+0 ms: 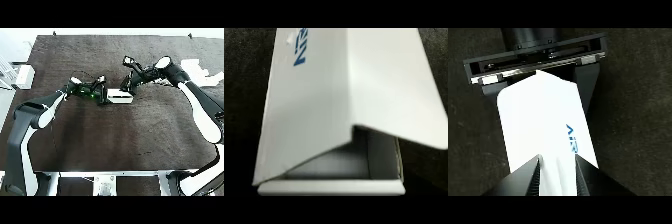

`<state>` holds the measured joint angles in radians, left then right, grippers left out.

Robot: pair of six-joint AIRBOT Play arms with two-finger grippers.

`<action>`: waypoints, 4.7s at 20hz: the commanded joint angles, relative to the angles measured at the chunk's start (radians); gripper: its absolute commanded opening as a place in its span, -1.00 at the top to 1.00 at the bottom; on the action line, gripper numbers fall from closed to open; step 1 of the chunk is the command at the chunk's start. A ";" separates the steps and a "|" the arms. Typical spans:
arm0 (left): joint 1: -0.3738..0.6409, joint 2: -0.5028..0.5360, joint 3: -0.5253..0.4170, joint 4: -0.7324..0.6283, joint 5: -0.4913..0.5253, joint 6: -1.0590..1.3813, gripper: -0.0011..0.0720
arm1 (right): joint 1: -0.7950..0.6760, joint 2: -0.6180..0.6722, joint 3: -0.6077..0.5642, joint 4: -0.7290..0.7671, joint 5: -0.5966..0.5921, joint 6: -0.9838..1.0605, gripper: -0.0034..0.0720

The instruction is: Fold the box and place the chain.

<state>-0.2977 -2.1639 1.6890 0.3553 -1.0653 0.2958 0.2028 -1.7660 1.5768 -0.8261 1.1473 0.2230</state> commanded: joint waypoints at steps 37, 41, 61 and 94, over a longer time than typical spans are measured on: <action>-0.001 0.001 0.000 0.000 0.000 0.000 -0.48 | 0.042 0.023 -0.045 -0.144 -0.090 0.091 -0.30; -0.001 0.001 0.000 0.000 -0.001 0.000 -0.48 | 0.058 0.023 -0.045 -0.145 -0.109 0.103 -0.30; -0.001 0.001 0.000 0.000 -0.001 0.000 -0.48 | 0.080 0.050 -0.043 -0.179 -0.205 0.134 -0.31; -0.001 0.001 0.000 0.000 -0.001 0.000 -0.48 | 0.032 0.076 -0.167 -0.048 -0.121 0.000 -0.62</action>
<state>-0.2981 -2.1639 1.6890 0.3511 -1.0546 0.2924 0.2379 -1.6917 1.4086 -0.8742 1.0286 0.2333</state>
